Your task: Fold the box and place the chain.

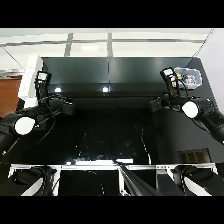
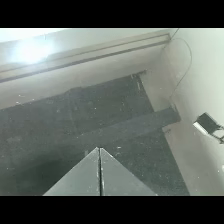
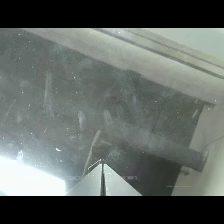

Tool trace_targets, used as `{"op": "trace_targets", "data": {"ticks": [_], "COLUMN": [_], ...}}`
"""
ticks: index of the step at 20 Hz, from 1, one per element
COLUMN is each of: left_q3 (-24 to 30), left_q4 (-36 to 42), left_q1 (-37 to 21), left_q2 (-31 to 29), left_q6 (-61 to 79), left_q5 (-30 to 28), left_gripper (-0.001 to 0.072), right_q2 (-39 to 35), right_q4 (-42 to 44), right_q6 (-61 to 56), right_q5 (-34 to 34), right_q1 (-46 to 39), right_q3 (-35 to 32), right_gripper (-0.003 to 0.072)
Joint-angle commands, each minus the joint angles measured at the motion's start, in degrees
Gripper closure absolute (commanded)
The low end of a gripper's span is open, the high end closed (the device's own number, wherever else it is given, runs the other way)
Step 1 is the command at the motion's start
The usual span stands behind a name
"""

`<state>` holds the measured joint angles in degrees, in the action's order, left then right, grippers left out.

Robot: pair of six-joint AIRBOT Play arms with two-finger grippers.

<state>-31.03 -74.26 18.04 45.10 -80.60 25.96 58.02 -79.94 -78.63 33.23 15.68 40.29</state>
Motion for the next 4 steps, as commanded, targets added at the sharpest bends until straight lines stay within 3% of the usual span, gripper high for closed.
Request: {"op": "trace_targets", "data": {"ticks": [1,4], "left_q3": [0.0,0.0], "left_q4": [0.0,0.0], "left_q1": [0.1,0.1], "left_q2": [0.0,0.0], "left_q6": [0.0,0.0], "left_q5": [-0.2,-0.2], "left_gripper": [0.0678,0.0678], "right_q2": [0.0,0.0], "right_q4": [-0.3,-0.3], "right_q6": [0.0,0.0], "right_q5": [0.0,0.0], "right_q1": [0.0,0.0], "right_q3": [0.0,0.0], "right_gripper": [0.0671,0.0671]}}
